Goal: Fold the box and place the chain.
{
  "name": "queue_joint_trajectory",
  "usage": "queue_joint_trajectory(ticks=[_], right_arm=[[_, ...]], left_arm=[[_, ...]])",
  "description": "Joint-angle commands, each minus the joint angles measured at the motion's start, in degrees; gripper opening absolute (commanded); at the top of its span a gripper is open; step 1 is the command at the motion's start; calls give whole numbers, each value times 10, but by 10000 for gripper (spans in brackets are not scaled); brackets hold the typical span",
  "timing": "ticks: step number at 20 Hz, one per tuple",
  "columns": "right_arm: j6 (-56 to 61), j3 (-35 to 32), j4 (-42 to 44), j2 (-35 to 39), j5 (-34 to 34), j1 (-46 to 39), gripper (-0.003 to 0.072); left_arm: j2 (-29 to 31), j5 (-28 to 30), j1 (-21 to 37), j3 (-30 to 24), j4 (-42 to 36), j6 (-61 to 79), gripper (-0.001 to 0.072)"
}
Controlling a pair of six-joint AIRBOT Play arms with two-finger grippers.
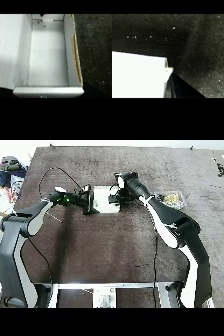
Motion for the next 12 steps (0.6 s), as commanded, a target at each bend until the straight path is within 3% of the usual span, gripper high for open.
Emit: queue_joint_trajectory(ticks=[1, 2, 8, 10, 12], right_arm=[[-1, -2, -3, -12, 6, 0, 97], [0, -2, -3, -12, 3, 1, 13], [2, -2, -7, -11, -6, 3, 13], [7, -2, -8, -11, -3, 2, 62], [8, -2, -8, -11, -9, 3, 27]], left_arm=[[0, 0, 0, 0, 0, 0, 206], [0, 0, 0, 0, 0, 0, 206], [0, 0, 0, 0, 0, 0, 205], [0, 0, 0, 0, 0, 0, 205], [0, 0, 0, 0, 0, 0, 206]])
